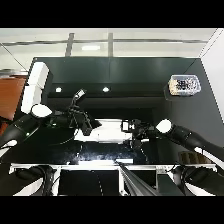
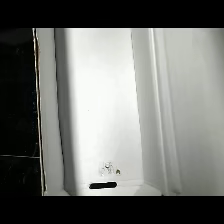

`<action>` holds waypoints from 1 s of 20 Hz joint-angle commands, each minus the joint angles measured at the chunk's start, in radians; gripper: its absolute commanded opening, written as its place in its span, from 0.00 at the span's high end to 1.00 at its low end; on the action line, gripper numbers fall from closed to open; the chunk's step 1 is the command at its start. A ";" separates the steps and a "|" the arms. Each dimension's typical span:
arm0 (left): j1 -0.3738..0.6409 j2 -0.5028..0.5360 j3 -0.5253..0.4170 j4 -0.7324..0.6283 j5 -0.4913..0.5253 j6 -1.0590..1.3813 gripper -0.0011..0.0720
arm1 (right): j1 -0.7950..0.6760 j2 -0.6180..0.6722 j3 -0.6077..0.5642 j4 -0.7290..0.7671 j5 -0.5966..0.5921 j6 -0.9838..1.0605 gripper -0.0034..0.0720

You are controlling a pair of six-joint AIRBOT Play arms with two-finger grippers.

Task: Fold the box and place the chain.

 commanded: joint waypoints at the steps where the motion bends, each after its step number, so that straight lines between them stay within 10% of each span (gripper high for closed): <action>1: -0.005 -0.066 0.000 -0.072 0.124 0.034 0.95 | 0.001 -0.001 0.000 0.000 0.000 0.000 0.33; 15: 0.021 -0.081 0.030 0.042 0.120 0.019 0.92 | 0.001 -0.001 0.000 0.000 0.000 0.000 0.33; 18: 0.104 0.002 0.034 0.159 0.067 0.011 0.13 | 0.001 -0.001 0.000 0.000 0.000 0.001 0.33; 20: 0.154 0.035 0.034 0.282 -0.040 0.011 0.01 | 0.001 -0.001 0.000 0.000 0.000 0.001 0.33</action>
